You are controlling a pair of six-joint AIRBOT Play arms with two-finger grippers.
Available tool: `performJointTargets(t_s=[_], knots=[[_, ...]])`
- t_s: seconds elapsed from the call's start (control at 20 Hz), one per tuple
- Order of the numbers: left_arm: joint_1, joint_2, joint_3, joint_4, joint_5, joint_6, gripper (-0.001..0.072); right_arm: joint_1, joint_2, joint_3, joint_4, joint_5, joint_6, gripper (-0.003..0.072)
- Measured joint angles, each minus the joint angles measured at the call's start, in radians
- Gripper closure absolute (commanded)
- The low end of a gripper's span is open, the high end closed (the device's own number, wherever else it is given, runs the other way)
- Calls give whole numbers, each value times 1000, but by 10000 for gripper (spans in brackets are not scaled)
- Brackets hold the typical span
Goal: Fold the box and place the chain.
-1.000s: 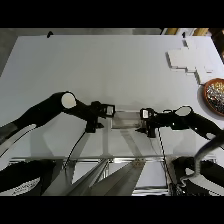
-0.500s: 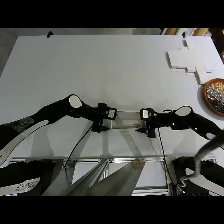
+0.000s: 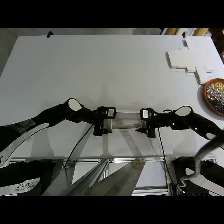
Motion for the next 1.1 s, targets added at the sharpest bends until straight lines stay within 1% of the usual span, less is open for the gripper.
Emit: performJointTargets(t_s=[0.35,0.85,0.9,0.95,1.0,1.1], knots=[[-1,-3,-11,-60,13,-3,18,0,0,0,-1,0,0,285],[-16,-37,-11,-123,21,43,28,0,0,0,-1,0,-1,285],[-17,-42,-11,-129,21,46,87,0,0,0,-2,0,-1,285],[-18,-45,-12,-133,22,47,105,0,0,0,-1,0,0,285],[-19,-47,-12,-138,25,49,209,0,0,0,-1,-2,-1,285],[-19,-51,-12,-145,27,49,442,0,0,0,-2,0,0,285]])
